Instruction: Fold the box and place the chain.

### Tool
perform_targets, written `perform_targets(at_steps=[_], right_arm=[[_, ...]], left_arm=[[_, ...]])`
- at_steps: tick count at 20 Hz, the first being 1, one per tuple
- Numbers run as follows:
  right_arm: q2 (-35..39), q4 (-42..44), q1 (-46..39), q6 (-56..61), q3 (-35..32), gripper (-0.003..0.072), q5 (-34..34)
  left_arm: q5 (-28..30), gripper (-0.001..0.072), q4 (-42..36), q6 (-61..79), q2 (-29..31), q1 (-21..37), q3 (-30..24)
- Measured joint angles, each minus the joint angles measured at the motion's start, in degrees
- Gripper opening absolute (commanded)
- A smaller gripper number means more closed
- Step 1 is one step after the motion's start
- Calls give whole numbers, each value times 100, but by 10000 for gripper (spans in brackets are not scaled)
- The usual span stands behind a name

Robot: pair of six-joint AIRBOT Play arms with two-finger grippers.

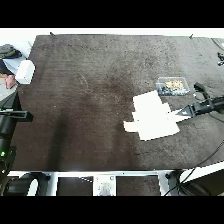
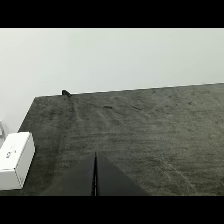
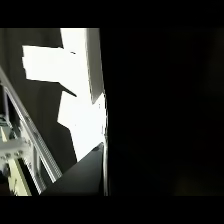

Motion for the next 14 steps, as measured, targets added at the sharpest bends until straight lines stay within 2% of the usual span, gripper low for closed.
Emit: perform_targets(at_steps=[3, 6, 9, 14], right_arm=[[601, 846, 496, -264, -1167, -31, -678], [1051, 1917, 1338, -490, -1941, -31, -1572], [1255, 2791, 2446, -590, -2170, -31, -2559], [1351, 3331, 3832, -472, -2004, -31, -4251]], left_arm=[[0, 12, 2, 0, 0, 0, 0], [0, 11, 0, 0, 0, 0, 0], [-2, 12, 0, 2, 0, 0, 0], [-42, 12, 2, 2, 0, 0, 0]])
